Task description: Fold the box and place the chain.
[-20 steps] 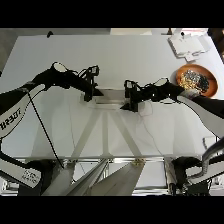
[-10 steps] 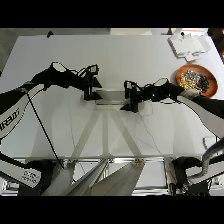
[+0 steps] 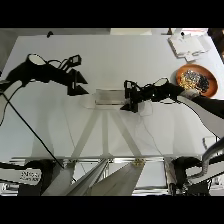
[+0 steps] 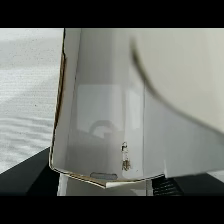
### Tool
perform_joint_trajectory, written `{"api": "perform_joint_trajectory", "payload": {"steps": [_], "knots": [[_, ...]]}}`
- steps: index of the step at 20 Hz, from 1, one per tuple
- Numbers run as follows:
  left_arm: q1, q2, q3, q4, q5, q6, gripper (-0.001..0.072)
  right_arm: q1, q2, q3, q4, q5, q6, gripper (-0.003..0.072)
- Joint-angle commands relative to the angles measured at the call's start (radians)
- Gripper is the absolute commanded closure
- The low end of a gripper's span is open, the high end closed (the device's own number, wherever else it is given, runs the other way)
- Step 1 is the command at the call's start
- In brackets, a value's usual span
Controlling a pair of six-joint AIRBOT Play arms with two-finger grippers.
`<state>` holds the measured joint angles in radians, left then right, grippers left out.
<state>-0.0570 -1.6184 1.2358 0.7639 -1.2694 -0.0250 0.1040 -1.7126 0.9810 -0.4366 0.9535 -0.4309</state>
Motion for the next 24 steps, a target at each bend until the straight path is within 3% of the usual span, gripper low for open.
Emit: {"api": "perform_joint_trajectory", "payload": {"steps": [1, 2, 3, 7, 11, 15, 19, 24], "knots": [[0.019, 0.039, 0.000, 0.035, -0.141, -0.171, 0.0506, 0.000, 0.001, 0.001, 0.000, 0.000, 0.000, 0.0228], [0.005, 0.037, 0.000, 0.008, -0.197, -0.177, 0.0641, 0.000, 0.001, 0.001, 0.000, 0.000, 0.000, 0.0228], [-0.011, 0.036, -0.001, -0.020, -0.238, -0.175, 0.0698, 0.000, 0.001, 0.001, 0.000, 0.000, 0.000, 0.0228], [-0.091, 0.017, -0.001, -0.137, -0.214, -0.155, 0.0700, 0.000, 0.001, 0.001, 0.000, 0.000, 0.000, 0.0228], [-0.124, -0.092, -0.001, -0.283, -0.011, -0.173, 0.0699, 0.000, 0.001, 0.001, 0.000, 0.000, 0.000, 0.0228], [-0.125, -0.203, -0.001, -0.292, 0.176, -0.398, 0.0698, 0.000, 0.001, 0.001, 0.000, 0.000, 0.000, 0.0228], [-0.125, -0.235, -0.001, -0.304, 0.179, -0.451, 0.0698, 0.000, 0.001, 0.001, 0.000, 0.000, 0.000, 0.0228], [-0.123, -0.219, 0.000, -0.367, 0.088, -0.449, 0.0700, 0.000, 0.001, 0.001, 0.000, 0.000, 0.000, 0.0228]]}}
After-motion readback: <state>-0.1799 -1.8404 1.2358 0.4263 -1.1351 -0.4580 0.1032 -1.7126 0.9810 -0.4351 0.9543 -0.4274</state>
